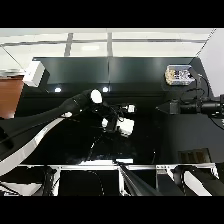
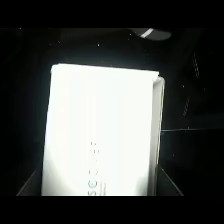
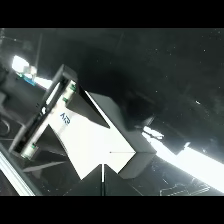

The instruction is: Fold the box and place the chain.

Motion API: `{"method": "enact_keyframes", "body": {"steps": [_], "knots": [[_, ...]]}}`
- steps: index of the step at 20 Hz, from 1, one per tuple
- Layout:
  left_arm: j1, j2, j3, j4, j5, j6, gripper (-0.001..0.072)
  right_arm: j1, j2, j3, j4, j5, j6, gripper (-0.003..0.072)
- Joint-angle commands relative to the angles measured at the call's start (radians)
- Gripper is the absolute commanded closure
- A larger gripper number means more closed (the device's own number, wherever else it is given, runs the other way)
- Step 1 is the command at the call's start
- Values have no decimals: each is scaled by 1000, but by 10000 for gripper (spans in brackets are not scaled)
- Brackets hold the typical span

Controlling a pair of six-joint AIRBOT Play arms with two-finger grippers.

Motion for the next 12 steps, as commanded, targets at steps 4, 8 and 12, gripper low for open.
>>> {"method": "enact_keyframes", "body": {"steps": [4, 8, 12], "knots": [[-22, 43, 42, 262, -24, -443, 394, 0, 1, -8, 0, -44, 3, 669], [136, 181, 44, 494, -74, -722, 433, 0, 1, -8, 0, -49, 8, 669], [507, 256, 28, 631, -167, -962, 433, 0, 1, -8, 0, -70, 23, 669]]}}
